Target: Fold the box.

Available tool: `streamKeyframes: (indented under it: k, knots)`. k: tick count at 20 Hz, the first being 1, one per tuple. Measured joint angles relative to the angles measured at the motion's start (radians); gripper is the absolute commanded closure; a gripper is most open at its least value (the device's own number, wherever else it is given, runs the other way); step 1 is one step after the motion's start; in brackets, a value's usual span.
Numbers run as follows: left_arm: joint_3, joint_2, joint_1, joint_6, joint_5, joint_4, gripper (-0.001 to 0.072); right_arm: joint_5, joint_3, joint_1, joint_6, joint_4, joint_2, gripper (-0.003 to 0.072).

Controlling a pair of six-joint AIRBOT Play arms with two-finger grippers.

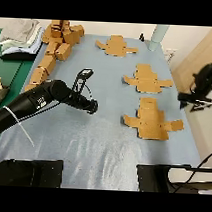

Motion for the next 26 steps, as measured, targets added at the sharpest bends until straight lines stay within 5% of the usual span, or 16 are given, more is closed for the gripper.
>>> streamKeyframes:
  k: [7,9,12,18,22,24,26]
  knots:
    - [0.000,0.000,0.000,0.005,0.003,-0.064,0.0027,0.057,-0.209,-0.152,-0.203,0.181,0.024,0.0215]
    - [0.000,0.000,0.000,0.005,0.003,-0.073,0.0027,0.114,-0.250,-0.160,-0.243,0.206,0.026,0.0334]
    - [0.000,0.000,0.000,0.005,0.003,-0.085,0.0027,0.147,-0.283,-0.158,-0.322,0.287,0.028,0.0682]
    - [0.001,0.000,0.005,0.044,0.001,-0.153,0.0027,0.097,-0.327,-0.019,-0.419,0.575,0.058,0.0685]
    - [0.006,0.000,0.037,0.103,-0.055,-0.251,0.0027,0.180,-0.434,0.159,-0.452,0.754,0.144,0.0663]
    - [0.008,0.000,0.066,0.141,-0.098,-0.307,0.0027,0.251,-0.497,0.232,-0.443,0.790,0.184,0.0402]
    - [0.008,0.000,0.101,0.178,-0.140,-0.362,0.0027,0.318,-0.543,0.293,-0.431,0.814,0.203,0.0404]
